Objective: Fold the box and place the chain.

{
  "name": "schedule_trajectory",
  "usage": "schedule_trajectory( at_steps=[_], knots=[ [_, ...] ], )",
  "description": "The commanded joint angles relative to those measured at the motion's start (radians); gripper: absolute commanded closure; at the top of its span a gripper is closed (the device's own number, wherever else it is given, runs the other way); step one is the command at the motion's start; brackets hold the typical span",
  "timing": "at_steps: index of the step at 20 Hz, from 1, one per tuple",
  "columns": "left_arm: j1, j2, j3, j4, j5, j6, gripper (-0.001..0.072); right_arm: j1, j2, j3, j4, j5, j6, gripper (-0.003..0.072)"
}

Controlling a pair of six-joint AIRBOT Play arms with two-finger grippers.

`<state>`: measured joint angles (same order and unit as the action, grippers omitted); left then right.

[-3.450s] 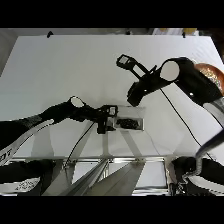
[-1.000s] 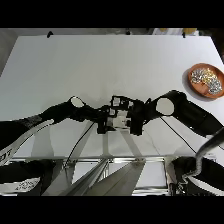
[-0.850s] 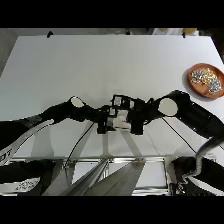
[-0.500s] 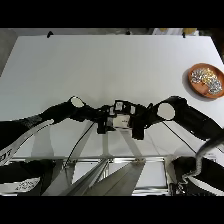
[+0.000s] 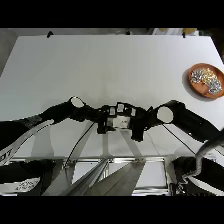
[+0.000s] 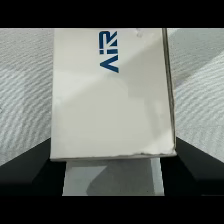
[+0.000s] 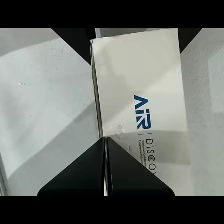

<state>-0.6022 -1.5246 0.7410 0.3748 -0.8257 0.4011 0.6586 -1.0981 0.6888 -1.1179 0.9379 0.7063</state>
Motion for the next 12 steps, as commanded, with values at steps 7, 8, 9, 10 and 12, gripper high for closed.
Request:
schedule_trajectory(
  at_steps=[7,8,9,10,12],
  knots=[
    [0.000,0.001,0.000,-0.001,-0.001,-0.001,0.0454,0.000,-0.001,-0.031,-0.002,-0.014,0.023,0.0669],
    [0.000,0.001,0.000,-0.001,-0.001,-0.001,0.0454,0.000,-0.001,-0.031,-0.002,-0.010,0.030,0.0669],
    [0.000,0.001,0.000,-0.001,-0.001,-0.001,0.0454,0.000,0.003,-0.029,0.001,-0.008,0.048,0.0669],
    [0.000,0.001,0.000,-0.001,-0.001,-0.001,0.0454,0.000,0.016,-0.024,-0.004,-0.007,0.087,0.0669],
    [0.000,0.001,0.000,-0.001,-0.001,-0.001,0.0454,-0.001,0.054,0.011,-0.053,0.003,0.205,0.0669]
  ],
)
